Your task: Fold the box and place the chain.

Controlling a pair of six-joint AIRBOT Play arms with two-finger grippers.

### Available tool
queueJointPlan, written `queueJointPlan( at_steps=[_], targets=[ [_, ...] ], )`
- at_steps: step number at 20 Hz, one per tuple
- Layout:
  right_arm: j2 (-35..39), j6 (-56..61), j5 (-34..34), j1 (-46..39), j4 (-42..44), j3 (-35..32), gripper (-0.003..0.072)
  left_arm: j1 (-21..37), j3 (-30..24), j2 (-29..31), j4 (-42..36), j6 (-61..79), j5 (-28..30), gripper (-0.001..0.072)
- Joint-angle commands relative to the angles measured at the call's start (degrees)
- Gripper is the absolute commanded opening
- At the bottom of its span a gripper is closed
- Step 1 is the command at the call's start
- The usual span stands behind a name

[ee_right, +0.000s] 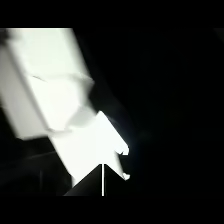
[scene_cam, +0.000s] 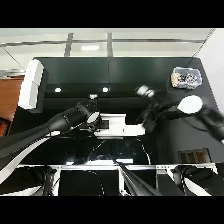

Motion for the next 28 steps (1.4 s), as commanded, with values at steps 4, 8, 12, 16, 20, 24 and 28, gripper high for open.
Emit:
queueJointPlan(
  at_steps=[4, 8, 12, 16, 20, 24, 28],
  targets=[
    [0.8, 32.0, -2.3, -23.7, -0.6, -12.1, 0.0012, 0.1, 0.0, 0.0, 0.1, 0.0, 0.0, 0.0031],
    [-9.4, 24.8, -3.4, -18.5, 13.1, -16.7, 0.0012, 0.1, 0.0, 0.0, 0.1, 0.0, 0.0, 0.0032],
    [-16.5, 16.2, -9.4, -9.9, 29.4, -16.7, 0.0011, 0.1, 0.0, 0.0, 0.1, 0.0, 0.0, 0.0031],
    [-19.3, 15.6, -8.1, -3.0, 30.4, -13.7, 0.0011, 0.1, 0.0, 0.0, 0.1, 0.0, 0.0, 0.0031],
    [-19.3, 15.6, 2.2, -2.6, 25.3, -7.6, 0.003, 0.1, 0.0, 0.0, 0.1, 0.0, -0.2, 0.0032],
    [-19.3, 15.6, 9.9, -2.6, 25.0, -3.6, 0.051, 0.1, 0.0, 0.0, 0.1, 0.0, -0.2, 0.0031],
    [-19.3, 15.7, 9.9, -1.7, 25.7, -1.7, 0.0511, 0.1, 0.0, 0.0, 0.1, 0.0, -0.2, 0.0031]
  ],
)
